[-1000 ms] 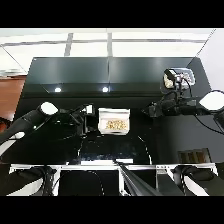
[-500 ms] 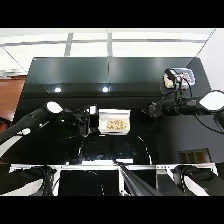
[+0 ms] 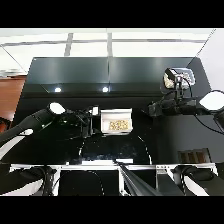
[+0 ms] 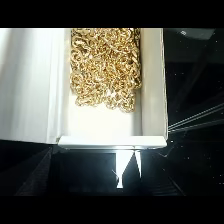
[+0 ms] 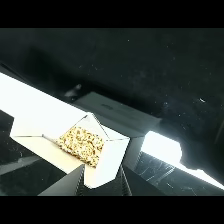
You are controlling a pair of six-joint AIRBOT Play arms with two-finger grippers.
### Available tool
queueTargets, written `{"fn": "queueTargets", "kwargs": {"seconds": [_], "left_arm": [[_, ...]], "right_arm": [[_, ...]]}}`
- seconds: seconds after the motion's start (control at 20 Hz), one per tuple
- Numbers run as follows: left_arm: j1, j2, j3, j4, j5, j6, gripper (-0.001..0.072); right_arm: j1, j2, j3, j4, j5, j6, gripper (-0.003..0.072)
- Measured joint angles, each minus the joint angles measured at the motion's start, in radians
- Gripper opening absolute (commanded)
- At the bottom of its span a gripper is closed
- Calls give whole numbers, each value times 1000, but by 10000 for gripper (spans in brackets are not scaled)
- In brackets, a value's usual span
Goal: Fold the box and place the chain.
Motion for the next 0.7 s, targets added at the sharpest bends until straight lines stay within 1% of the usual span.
{"fn": "queueTargets", "kwargs": {"seconds": [0.2,0.35,0.7], "left_arm": [[-10,-1,0,39,-21,-4,713],[-20,-1,0,32,-21,-5,713],[-54,-2,0,-8,29,-5,713]], "right_arm": [[0,0,0,0,-8,0,281],[0,0,0,0,-12,0,281],[0,0,0,0,-14,-1,281]]}}
